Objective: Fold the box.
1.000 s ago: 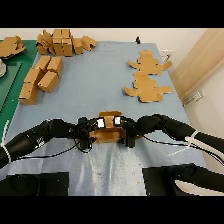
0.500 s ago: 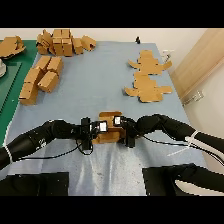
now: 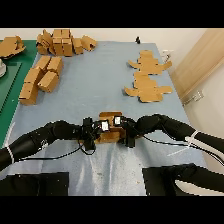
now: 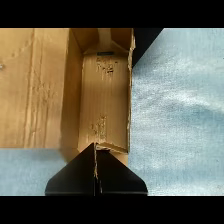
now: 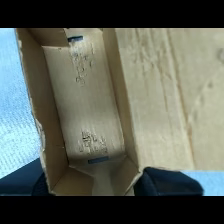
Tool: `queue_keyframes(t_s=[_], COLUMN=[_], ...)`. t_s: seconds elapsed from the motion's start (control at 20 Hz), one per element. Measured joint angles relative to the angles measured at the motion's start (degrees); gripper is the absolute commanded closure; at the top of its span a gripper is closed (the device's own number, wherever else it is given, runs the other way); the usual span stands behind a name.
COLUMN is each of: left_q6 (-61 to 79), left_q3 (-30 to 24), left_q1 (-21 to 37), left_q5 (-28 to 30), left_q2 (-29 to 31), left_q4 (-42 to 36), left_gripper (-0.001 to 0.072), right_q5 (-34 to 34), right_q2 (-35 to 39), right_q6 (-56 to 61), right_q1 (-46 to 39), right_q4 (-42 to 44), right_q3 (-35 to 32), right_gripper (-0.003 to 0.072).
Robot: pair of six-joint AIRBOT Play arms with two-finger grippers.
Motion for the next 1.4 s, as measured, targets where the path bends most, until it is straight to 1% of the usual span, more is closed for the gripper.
queue_keyframes(t_s=[0.15, 0.25, 0.35, 0.55, 0.65, 0.8, 0.85, 0.9, 1.0, 1.15, 1.2, 1.25, 1.3, 1.4], left_q6=[0.0, -1.2, -5.1, -16.6, -19.4, -21.6, -21.8, -22.0, -22.5, -22.6, -22.7, -22.7, -22.8, -21.8], left_q3=[0.1, 0.1, 0.2, 0.2, 0.2, 0.2, 0.3, 0.5, 0.8, 1.2, 1.2, 1.3, 1.3, 1.4], left_q1=[-0.1, -0.1, 0.0, 0.1, 0.1, 0.1, 0.1, 0.1, 0.1, 0.0, 0.0, -0.1, -0.4, -1.2], left_q5=[-0.1, -1.8, -4.3, -7.8, -8.2, -8.0, -7.8, -7.6, -7.4, -6.9, -6.8, -6.6, -6.1, -5.2], left_q2=[-0.2, 1.0, 2.7, 4.7, 4.5, 3.6, 3.3, 2.9, 2.2, 1.6, 1.5, 1.4, 1.4, 1.2], left_q4=[-0.5, -0.3, 2.9, 14.1, 16.9, 19.1, 19.6, 19.8, 20.0, 20.1, 20.1, 20.0, 19.9, 19.1], left_gripper=[0.0698, 0.0698, 0.0698, 0.0697, 0.0696, 0.0693, 0.0458, 0.0241, 0.0231, 0.0232, 0.0242, 0.0339, 0.0360, 0.0359], right_q5=[-0.1, -0.3, -0.5, -0.8, -0.8, -0.9, -0.9, -0.9, -0.9, -0.9, -0.9, -0.9, -0.9, -0.9], right_q2=[0.0, 0.0, 0.0, 0.0, -0.1, -0.1, -0.1, -0.1, -0.1, -0.1, -0.1, -0.1, -0.1, -0.1], right_q6=[0.0, 0.0, 0.0, 0.0, 0.0, 0.0, 0.0, 0.0, 0.0, 0.0, 0.0, 0.0, 0.0, 0.0], right_q1=[0.0, 0.0, 0.0, 0.0, 0.0, 0.0, 0.0, 0.0, 0.0, 0.0, 0.0, 0.0, 0.0, 0.0], right_q4=[0.0, 0.0, 0.0, 0.0, 0.0, 0.0, 0.0, 0.0, 0.0, 0.0, 0.0, 0.0, 0.0, 0.0], right_q3=[0.0, 0.1, 0.1, 0.1, 0.1, 0.1, 0.1, 0.1, 0.1, 0.0, 0.0, 0.0, 0.0, 0.0], right_gripper=[0.0089, 0.0088, 0.0089, 0.0089, 0.0089, 0.0088, 0.0089, 0.0088, 0.0089, 0.0089, 0.0089, 0.0089, 0.0089, 0.0088])
